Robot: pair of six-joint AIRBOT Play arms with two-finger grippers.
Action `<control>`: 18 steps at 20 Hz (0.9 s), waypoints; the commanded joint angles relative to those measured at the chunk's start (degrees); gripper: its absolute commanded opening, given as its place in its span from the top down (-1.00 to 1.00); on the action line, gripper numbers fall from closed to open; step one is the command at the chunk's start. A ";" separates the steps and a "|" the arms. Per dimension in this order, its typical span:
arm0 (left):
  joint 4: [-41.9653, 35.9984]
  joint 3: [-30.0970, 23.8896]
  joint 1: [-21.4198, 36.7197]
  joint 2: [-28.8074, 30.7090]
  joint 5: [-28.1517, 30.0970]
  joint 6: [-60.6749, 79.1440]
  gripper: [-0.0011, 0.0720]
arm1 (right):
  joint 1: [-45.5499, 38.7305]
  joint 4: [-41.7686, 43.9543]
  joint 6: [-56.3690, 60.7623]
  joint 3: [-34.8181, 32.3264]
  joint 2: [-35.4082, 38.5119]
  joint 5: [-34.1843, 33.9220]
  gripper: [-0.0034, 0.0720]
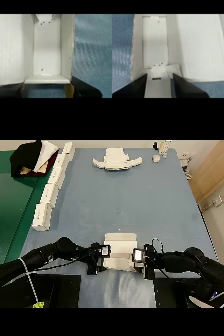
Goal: Fold the box.
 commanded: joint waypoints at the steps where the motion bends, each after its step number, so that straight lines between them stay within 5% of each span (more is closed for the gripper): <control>1: 0.04 0.00 0.02 -0.02 -0.13 0.20 -0.42 | 0.13 1.46 -2.36 0.04 -1.27 3.76 -0.67; 7: 0.04 0.00 0.02 -0.02 -0.13 0.20 -0.42 | 0.00 -2.01 2.91 0.37 -1.14 0.59 -0.63; 8: 0.04 0.00 0.02 -0.02 -0.13 0.20 -0.42 | -0.17 -5.09 8.63 1.22 -0.74 -2.78 -0.46; 10: 0.04 0.00 0.02 -0.02 -0.13 0.22 -0.43 | -0.20 -12.74 22.05 4.28 0.35 -12.85 0.22; 11: 0.04 0.00 0.02 -0.02 -0.13 0.20 -0.43 | -0.26 -16.44 29.70 6.03 0.96 -17.51 0.23; 12: 0.04 0.00 0.02 -0.02 -0.13 0.20 -0.42 | -0.26 -20.94 38.10 7.80 1.66 -22.05 0.67; 13: 0.04 0.00 0.02 -0.02 -0.13 0.20 -0.42 | -0.26 -25.44 45.72 9.35 2.34 -25.59 0.90; 18: 0.04 0.00 0.02 -0.04 -0.13 0.20 -0.42 | -3.32 -50.56 95.14 12.39 3.80 -39.85 0.90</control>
